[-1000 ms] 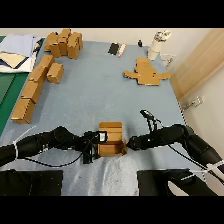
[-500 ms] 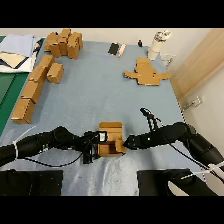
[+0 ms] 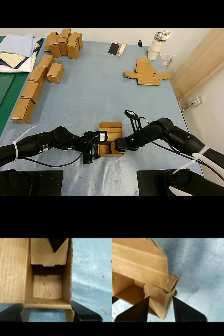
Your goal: Fold the box.
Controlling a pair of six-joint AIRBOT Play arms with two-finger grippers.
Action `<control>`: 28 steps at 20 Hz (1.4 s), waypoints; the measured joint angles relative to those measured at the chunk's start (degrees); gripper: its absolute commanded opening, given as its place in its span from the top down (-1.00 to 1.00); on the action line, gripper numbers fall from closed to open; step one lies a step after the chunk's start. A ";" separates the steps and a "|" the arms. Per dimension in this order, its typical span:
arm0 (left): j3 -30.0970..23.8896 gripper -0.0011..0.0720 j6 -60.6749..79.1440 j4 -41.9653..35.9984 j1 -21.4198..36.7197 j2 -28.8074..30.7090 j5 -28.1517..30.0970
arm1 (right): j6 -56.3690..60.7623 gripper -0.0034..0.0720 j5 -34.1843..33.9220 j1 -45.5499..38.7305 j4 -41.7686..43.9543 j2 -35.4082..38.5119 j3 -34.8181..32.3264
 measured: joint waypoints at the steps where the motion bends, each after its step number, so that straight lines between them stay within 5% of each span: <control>1: 0.00 -0.26 0.02 0.00 0.00 0.00 0.00 | 4.50 -0.29 -1.27 2.21 -4.33 -2.05 2.19; 7: 0.00 -0.26 0.02 0.00 0.00 0.00 0.00 | 23.41 -0.16 -9.53 12.09 -19.43 -10.88 10.97; 9: 0.00 -0.26 0.00 0.00 0.00 0.00 0.00 | 26.73 0.14 -11.02 14.10 -20.94 -13.07 11.96; 11: 0.00 -0.26 0.04 0.02 0.00 0.00 0.00 | 28.98 0.71 -11.98 15.47 -22.01 -14.69 12.48; 13: 0.00 -0.26 -0.13 0.00 0.00 0.00 -0.04 | 30.84 0.90 -12.61 16.37 -22.60 -15.67 12.79; 17: 0.00 -0.26 -0.07 0.00 0.00 0.00 -0.04 | 31.65 0.87 -12.96 17.62 -23.17 -16.39 13.05; 19: 0.00 -0.26 0.33 0.13 0.00 0.02 -0.04 | 31.28 -0.01 -12.96 17.97 -22.71 -16.68 13.03; 20: 0.00 -0.26 0.48 0.24 0.00 0.02 -0.04 | 31.30 -0.13 -12.87 18.18 -21.86 -16.74 13.18; 28: 0.00 -0.26 -0.07 0.00 0.00 0.00 0.02 | 32.33 -0.13 -18.69 18.21 -22.69 -13.55 17.16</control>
